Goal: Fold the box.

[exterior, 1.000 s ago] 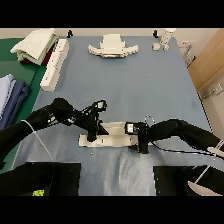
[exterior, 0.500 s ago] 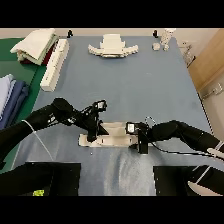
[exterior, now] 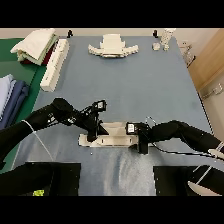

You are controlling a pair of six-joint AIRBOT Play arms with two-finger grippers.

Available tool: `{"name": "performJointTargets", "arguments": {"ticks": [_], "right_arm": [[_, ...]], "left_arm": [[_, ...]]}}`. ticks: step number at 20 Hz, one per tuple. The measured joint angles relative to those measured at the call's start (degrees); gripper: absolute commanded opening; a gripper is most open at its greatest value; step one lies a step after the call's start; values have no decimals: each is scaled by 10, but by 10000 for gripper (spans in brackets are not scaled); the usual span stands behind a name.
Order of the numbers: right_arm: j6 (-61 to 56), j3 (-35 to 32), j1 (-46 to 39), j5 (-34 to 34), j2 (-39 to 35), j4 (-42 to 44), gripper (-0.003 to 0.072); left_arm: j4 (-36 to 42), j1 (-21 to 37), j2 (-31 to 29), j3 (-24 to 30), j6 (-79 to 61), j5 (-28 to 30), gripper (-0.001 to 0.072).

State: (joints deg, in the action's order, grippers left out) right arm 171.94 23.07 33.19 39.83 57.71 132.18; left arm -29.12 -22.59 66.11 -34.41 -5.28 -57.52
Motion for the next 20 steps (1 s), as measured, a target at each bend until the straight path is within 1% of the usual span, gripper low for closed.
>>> {"name": "performJointTargets", "arguments": {"ticks": [13,15,16,20], "right_arm": [[0,7,0,-2,8,0,589],[0,7,0,-3,10,0,575],[0,7,0,-3,11,0,550],[0,7,0,-3,15,0,550]], "left_arm": [[0,0,0,0,0,0,14],[0,0,0,0,0,0,14],[0,0,0,0,0,0,14],[0,0,0,0,0,0,14]]}}
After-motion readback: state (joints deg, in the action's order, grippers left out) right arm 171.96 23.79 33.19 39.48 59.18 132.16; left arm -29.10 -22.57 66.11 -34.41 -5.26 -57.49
